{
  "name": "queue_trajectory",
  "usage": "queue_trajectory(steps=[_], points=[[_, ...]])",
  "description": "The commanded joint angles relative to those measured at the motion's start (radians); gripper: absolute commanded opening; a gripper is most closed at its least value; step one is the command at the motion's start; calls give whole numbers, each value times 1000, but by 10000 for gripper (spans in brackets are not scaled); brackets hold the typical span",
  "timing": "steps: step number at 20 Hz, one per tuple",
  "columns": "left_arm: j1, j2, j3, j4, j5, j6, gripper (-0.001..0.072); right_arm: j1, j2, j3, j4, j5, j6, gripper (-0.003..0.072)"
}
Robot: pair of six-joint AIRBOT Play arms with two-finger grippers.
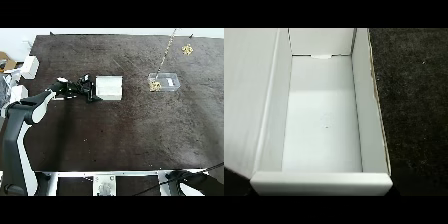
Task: Fold the box and place the chain.
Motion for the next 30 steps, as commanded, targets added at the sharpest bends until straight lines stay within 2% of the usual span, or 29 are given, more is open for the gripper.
queue_trajectory(steps=[1,8,10,14,17,18,19,20,22,23,24,26,27,30], points=[[0,1,0,0,1,0,112,119,-8,-4,4,-23,-13,0],[0,1,0,0,0,0,112,286,-151,-156,49,-149,8,0],[0,1,0,0,1,0,112,299,-196,-220,50,-173,63,0],[0,1,0,0,1,0,112,300,-300,-372,50,-307,142,0],[0,1,0,0,1,0,112,290,-386,-435,30,-336,172,2],[0,1,0,0,1,0,112,277,-402,-438,18,-327,172,83],[0,0,0,0,0,0,112,257,-405,-438,19,-320,172,327],[0,0,0,-1,1,0,112,242,-392,-438,18,-320,172,376],[0,1,0,0,1,0,112,202,-324,-438,10,-278,172,375],[0,1,0,-1,1,0,112,175,-284,-438,6,-210,173,313],[0,1,0,-1,1,0,112,138,-248,-440,7,-124,177,197],[0,1,0,-1,0,0,112,39,-178,-495,7,5,248,226],[0,1,0,-1,1,0,112,-16,-148,-549,8,22,290,226],[0,1,0,-1,1,0,112,-163,-128,-750,31,-75,393,226]])
